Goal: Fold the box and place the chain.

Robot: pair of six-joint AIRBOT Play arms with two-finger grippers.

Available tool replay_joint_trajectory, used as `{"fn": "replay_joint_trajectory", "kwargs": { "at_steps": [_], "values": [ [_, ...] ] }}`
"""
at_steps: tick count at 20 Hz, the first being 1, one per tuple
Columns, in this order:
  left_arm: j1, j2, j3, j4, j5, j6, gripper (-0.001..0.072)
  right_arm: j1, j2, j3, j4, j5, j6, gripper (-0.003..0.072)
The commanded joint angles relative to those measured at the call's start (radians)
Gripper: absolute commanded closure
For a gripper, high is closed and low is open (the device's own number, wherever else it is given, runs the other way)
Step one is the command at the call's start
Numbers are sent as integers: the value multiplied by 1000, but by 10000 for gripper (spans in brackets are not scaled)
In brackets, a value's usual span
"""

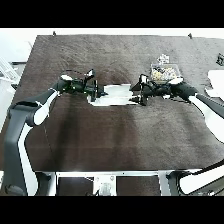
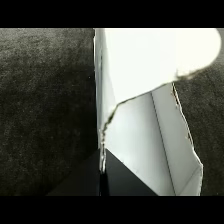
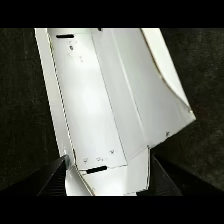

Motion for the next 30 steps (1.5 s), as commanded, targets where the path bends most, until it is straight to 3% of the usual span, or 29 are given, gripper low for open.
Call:
{"fn": "replay_joint_trajectory", "kwargs": {
  "at_steps": [1,8,14,30],
  "values": [
    [0,0,0,0,0,0,690,-7,-47,57,-33,41,16,55],
    [0,0,0,0,0,0,690,-14,-165,194,-36,214,17,55],
    [0,0,0,0,0,0,690,-12,-206,217,-37,293,17,55],
    [0,0,0,0,0,0,690,24,-259,249,-36,288,-10,43]
  ]
}}
